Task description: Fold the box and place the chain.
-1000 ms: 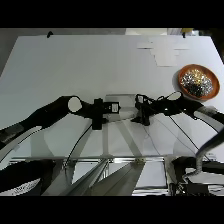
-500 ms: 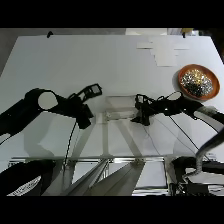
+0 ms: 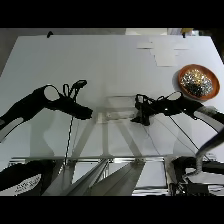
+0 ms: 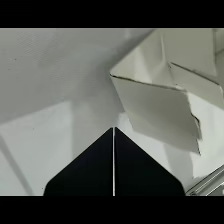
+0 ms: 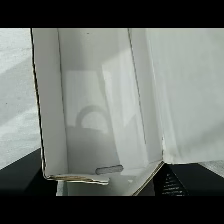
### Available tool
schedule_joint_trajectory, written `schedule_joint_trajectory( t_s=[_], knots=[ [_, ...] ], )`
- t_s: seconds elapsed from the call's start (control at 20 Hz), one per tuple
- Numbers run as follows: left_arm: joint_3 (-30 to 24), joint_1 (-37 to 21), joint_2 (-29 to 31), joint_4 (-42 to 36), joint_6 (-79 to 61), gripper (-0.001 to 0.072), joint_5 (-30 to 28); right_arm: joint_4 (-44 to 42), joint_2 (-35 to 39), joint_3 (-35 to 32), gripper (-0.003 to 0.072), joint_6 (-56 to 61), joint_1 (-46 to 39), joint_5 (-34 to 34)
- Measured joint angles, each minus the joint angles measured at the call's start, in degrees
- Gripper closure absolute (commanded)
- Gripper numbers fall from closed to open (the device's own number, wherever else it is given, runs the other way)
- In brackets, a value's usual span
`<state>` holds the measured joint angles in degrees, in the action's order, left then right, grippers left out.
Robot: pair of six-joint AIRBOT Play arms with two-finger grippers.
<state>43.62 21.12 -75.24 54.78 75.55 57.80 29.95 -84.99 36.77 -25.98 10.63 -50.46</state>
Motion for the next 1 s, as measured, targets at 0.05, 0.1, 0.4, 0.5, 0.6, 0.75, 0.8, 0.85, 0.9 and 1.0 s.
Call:
schedule_joint_trajectory(
  t_s=[0.05,0.1,0.4,0.5,0.6,0.75,0.8,0.85,0.9,1.0],
  knots=[
    [-0.02,-0.07,-1.33,-0.85,1.07,0.0707,-0.50,0.00,0.00,0.00,0.0288,0.00,0.00,0.00],
    [-0.02,-0.13,-2.36,-1.44,1.66,0.0707,-0.83,0.00,0.00,0.00,0.0288,0.00,0.00,0.00],
    [-0.02,0.04,-5.35,-3.28,3.89,0.0702,-2.60,0.00,0.00,0.00,0.0288,0.00,0.00,0.00],
    [-0.02,0.83,-5.40,-3.89,3.67,0.0702,-2.69,0.00,0.00,0.00,0.0288,0.00,0.00,0.00],
    [0.15,1.70,-4.81,-4.94,2.84,0.0702,-2.75,0.00,0.00,0.00,0.0288,-0.02,0.00,0.00],
    [0.63,2.99,-2.86,-6.82,1.66,0.0698,-2.99,0.02,0.00,0.00,0.0288,0.00,0.00,0.00],
    [0.74,3.50,-2.19,-7.61,1.16,0.0667,-3.06,0.02,0.00,0.00,0.0288,-0.02,0.00,0.00],
    [0.81,4.00,-1.57,-8.57,0.72,0.0596,-3.10,0.02,0.00,0.00,0.0288,-0.02,0.00,0.00],
    [0.85,4.57,-1.16,-9.44,0.37,0.0570,-3.15,0.02,0.00,0.00,0.0288,0.00,0.00,0.00],
    [0.92,5.44,-0.63,-10.99,-0.17,0.0571,-3.67,0.00,0.00,0.00,0.0288,-0.02,0.00,0.00]
  ],
)
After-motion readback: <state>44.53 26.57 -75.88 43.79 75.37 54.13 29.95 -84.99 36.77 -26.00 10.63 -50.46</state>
